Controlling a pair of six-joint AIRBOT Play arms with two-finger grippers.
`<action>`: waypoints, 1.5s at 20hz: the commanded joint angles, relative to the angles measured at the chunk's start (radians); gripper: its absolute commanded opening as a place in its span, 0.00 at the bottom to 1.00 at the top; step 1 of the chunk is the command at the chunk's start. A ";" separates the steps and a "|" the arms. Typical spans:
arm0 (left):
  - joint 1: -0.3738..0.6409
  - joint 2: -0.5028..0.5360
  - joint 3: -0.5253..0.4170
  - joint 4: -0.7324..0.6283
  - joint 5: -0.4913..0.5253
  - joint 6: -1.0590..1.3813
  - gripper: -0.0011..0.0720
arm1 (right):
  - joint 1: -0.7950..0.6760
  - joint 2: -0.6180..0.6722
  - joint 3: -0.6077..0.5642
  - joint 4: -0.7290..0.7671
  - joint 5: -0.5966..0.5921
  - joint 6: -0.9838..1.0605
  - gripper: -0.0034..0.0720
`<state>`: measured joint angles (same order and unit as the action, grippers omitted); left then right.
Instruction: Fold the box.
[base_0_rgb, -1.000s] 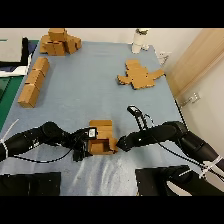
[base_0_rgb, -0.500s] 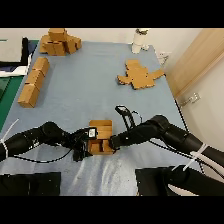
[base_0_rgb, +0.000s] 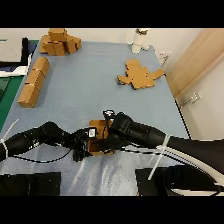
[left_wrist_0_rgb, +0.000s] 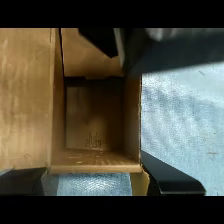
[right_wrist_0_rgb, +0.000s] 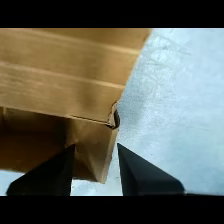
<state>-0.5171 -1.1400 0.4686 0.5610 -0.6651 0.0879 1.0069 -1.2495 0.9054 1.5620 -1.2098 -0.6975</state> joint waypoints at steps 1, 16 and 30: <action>0.000 -0.001 0.000 0.000 0.000 0.000 0.56 | 0.030 -0.081 0.043 -0.037 -0.056 0.126 0.60; 0.000 -0.001 0.000 0.000 0.001 0.000 0.56 | 0.031 -0.082 0.051 -0.039 -0.074 0.140 0.56; 0.000 -0.001 0.000 0.000 0.000 0.000 0.56 | -0.166 0.205 0.053 -0.170 -0.316 0.055 0.05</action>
<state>-0.5171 -1.1400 0.4686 0.5613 -0.6647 0.0883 0.9417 -1.0763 0.9604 1.4757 -1.4616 -0.5507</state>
